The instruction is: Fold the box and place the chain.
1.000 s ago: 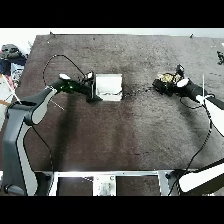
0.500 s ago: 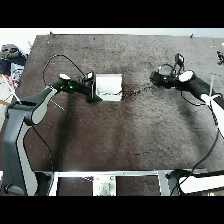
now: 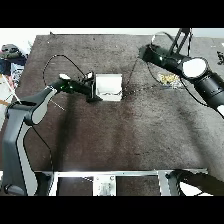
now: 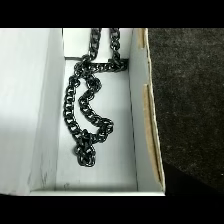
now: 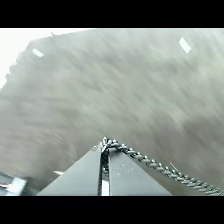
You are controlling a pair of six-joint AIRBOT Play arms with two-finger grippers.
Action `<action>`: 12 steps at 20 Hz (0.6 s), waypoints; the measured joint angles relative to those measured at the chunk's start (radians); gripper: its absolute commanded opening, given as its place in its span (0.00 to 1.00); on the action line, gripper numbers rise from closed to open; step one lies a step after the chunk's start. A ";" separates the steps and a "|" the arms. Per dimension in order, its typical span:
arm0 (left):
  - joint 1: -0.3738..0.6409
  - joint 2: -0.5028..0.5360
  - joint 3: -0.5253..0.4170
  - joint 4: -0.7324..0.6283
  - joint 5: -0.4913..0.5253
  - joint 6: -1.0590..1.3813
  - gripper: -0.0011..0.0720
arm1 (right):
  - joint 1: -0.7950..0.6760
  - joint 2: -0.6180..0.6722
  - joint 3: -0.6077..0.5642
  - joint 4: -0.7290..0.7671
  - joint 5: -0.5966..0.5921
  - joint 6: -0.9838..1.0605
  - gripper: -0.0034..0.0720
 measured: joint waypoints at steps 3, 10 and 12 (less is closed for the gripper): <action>0.000 0.000 0.000 0.000 0.000 0.000 0.66 | 0.085 0.004 0.069 -0.003 -0.043 -0.046 0.06; 0.000 0.000 0.000 0.000 0.000 0.000 0.66 | 0.193 -0.114 0.136 -0.016 -0.014 -0.075 0.06; 0.000 0.000 0.000 0.000 0.000 0.000 0.66 | 0.206 -0.175 0.138 -0.018 0.030 -0.066 0.06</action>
